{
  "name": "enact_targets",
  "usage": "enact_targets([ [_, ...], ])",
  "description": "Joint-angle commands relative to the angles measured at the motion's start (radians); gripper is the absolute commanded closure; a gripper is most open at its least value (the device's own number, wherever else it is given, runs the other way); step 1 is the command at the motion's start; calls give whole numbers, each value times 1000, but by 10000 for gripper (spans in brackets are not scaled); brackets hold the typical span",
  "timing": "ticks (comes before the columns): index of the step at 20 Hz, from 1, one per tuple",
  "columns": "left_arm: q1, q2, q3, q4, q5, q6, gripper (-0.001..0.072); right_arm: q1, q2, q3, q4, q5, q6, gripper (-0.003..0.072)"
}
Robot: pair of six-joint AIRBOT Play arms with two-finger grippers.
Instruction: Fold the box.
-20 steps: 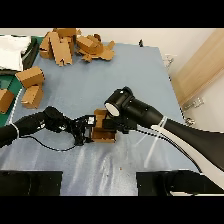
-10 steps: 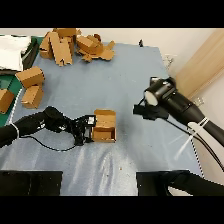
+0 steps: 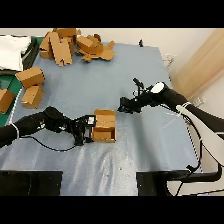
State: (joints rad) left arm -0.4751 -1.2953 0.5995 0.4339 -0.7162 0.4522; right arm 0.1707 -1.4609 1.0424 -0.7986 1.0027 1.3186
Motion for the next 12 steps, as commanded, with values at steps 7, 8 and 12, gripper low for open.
enact_targets([
  [7,1,0,1,0,2,0,259,70,-34,-1,151,175,-380,684],
  [8,1,0,1,0,3,1,259,82,-34,-1,152,181,-414,683],
  [12,1,0,1,0,4,1,259,126,-31,-20,151,180,-422,683],
])
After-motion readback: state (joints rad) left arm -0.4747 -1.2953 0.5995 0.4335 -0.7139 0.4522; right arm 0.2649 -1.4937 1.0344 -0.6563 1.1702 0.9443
